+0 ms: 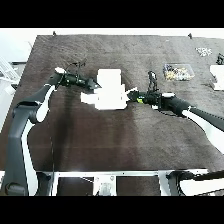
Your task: Fold the box and place the chain.
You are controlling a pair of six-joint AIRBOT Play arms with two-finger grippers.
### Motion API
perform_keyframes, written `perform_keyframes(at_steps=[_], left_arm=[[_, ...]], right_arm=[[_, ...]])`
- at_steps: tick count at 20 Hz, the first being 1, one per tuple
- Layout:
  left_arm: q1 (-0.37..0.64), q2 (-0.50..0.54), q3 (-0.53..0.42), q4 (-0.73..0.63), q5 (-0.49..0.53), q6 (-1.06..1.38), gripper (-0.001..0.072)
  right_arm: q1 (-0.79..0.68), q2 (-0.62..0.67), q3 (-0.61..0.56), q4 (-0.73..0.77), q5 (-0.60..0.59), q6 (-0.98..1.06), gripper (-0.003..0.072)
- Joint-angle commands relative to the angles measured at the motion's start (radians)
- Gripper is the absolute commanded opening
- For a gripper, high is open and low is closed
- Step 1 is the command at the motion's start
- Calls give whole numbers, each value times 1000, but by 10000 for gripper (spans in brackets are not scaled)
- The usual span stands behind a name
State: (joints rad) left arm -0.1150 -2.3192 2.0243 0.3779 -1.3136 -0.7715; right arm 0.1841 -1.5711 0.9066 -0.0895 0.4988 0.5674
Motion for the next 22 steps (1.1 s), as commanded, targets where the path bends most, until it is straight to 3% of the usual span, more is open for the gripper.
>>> perform_keyframes(at_steps=[1,2,3,5,7,14,20,22], left_arm=[[-1,0,0,-1,-12,63,20],[-1,0,0,-1,-12,81,20],[-1,0,0,-1,-13,101,19],[-1,0,0,-1,-13,154,18],[-1,0,0,-1,-15,220,16],[-1,11,-32,-39,-93,553,14],[5,77,-206,-146,-54,894,14],[17,109,-290,-239,-35,1020,14]], right_arm=[[-1,0,0,0,0,0,6],[-6,1,0,0,1,-3,68],[-14,2,0,1,10,-3,209],[-39,12,0,1,42,-2,219],[-77,35,0,0,60,-3,280],[-204,73,0,-19,60,-37,280],[-202,64,0,-19,59,-82,278],[-198,54,0,-19,59,-82,278]])
